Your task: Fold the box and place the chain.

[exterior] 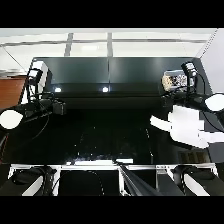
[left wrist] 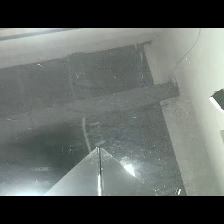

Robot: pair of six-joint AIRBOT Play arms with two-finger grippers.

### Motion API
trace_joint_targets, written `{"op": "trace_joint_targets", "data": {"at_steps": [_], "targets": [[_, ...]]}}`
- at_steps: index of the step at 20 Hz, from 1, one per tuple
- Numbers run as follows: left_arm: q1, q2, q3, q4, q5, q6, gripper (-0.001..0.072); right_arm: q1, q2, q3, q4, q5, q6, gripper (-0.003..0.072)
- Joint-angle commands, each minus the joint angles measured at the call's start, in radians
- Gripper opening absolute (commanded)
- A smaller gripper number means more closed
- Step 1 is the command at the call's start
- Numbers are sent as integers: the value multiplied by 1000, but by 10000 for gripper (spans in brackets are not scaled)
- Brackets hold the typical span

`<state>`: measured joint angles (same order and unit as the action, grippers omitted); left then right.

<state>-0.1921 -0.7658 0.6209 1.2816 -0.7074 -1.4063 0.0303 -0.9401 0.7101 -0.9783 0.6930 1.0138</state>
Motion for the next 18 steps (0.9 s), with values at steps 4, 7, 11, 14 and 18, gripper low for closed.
{"op": "trace_joint_targets", "data": {"at_steps": [4, 7, 11, 14, 18], "targets": [[0, 0, 0, 0, 0, 0, 26, 1, 0, 0, 0, 0, 0, 14], [0, 0, 0, 0, 0, 0, 26, 1, 0, -1, 0, 0, 0, 15], [0, 0, 0, 0, 0, 0, 26, 1, 0, 0, 0, 0, 0, 14], [0, 0, 0, 0, 1, 0, 26, 2, 0, -1, 2, -31, 0, 14], [0, -5, 0, -11, 60, 0, 26, 1, 0, 0, 150, -240, 1, 14]]}}
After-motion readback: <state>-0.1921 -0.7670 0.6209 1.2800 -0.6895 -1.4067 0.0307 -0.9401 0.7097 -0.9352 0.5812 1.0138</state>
